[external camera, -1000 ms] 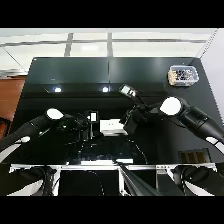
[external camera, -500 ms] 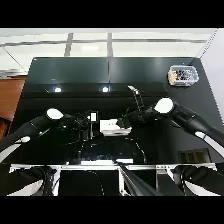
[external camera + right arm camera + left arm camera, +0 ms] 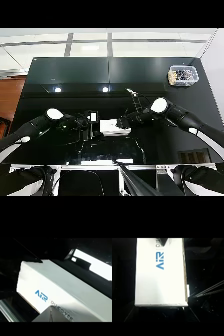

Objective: Fold the box and place the chain.

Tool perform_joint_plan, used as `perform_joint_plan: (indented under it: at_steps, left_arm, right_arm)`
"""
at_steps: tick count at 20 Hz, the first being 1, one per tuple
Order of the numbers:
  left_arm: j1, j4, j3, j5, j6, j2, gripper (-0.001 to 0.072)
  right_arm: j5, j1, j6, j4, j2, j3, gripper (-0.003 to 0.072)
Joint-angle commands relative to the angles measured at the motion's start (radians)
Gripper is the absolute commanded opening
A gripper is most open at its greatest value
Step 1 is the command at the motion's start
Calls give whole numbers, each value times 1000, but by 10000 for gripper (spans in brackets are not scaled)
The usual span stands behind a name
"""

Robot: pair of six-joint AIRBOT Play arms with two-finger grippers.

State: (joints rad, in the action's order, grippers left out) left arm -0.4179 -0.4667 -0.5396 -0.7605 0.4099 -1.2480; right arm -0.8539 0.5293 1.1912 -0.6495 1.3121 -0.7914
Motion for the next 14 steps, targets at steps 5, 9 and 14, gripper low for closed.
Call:
perform_joint_plan:
  at_steps: [5,9,14]
  left_arm:
    - [1,25,0,-3,-26,6,490]
    - [1,-113,-33,-9,-150,69,717]
    - [-3,-291,-138,-166,-611,229,717]
  right_arm:
    - [-211,-79,-31,-24,-139,-103,17]
    - [-291,-231,46,-221,-327,-114,17]
    - [-431,-327,200,-488,-404,-112,17]
